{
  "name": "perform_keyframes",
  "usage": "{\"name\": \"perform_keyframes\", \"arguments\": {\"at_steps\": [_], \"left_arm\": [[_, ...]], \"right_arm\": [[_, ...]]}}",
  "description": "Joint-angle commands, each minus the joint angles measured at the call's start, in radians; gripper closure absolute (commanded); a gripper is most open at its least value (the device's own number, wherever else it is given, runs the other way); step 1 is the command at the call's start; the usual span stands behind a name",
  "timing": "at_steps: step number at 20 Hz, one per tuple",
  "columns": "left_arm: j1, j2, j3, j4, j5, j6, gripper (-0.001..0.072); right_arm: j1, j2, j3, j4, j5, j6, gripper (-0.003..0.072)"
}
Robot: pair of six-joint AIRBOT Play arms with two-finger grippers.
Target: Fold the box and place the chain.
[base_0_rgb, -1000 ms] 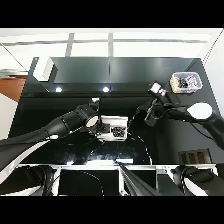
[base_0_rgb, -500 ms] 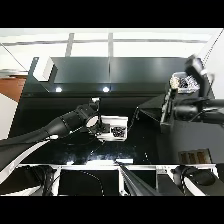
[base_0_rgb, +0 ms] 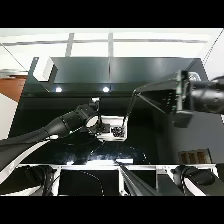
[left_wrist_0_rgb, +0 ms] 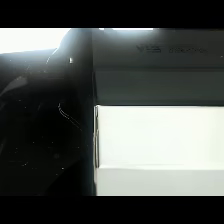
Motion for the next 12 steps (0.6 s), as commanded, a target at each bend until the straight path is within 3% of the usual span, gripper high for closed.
{"name": "perform_keyframes", "arguments": {"at_steps": [1,4,9,12], "left_arm": [[0.000,0.000,0.000,0.000,0.000,0.000,0.0679],[0.000,0.000,0.000,0.000,0.001,0.000,0.0679],[0.000,0.000,0.000,0.000,0.000,0.000,0.0679],[0.000,0.000,0.000,0.000,0.001,0.000,0.0679]], "right_arm": [[0.080,-0.066,-0.031,-0.108,0.023,0.101,0.0640],[0.195,-0.155,-0.109,-0.127,0.010,0.102,0.0640],[0.217,-0.232,-0.146,-0.369,0.008,0.196,0.0639],[0.231,-0.254,-0.169,-0.347,-0.018,0.196,0.0640]]}}
